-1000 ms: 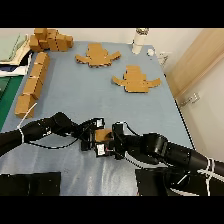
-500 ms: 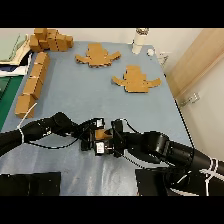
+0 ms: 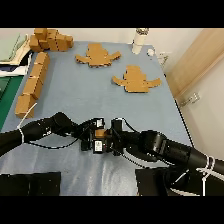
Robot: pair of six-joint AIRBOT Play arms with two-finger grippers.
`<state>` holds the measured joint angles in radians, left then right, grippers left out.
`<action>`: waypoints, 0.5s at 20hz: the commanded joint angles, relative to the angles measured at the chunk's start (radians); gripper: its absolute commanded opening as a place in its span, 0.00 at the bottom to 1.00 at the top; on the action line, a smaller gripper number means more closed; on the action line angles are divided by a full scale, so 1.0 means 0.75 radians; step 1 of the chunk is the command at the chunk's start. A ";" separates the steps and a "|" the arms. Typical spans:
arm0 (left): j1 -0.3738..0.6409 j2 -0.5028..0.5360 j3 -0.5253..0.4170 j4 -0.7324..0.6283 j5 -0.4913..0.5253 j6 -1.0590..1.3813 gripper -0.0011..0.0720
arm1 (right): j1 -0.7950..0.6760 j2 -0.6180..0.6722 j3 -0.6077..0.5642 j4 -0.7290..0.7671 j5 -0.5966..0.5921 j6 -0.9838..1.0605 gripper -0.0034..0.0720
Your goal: Fold the box.
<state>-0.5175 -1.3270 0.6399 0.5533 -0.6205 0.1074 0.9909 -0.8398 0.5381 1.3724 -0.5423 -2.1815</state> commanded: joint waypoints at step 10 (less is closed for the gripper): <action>-0.001 -0.001 0.001 0.001 0.000 0.000 0.73 | 0.034 -0.018 0.001 0.133 -0.071 0.012 0.33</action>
<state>-0.5175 -1.3270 0.6399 0.5537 -0.6205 0.1078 1.0092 -0.8528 0.5381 1.4528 -0.5877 -2.1731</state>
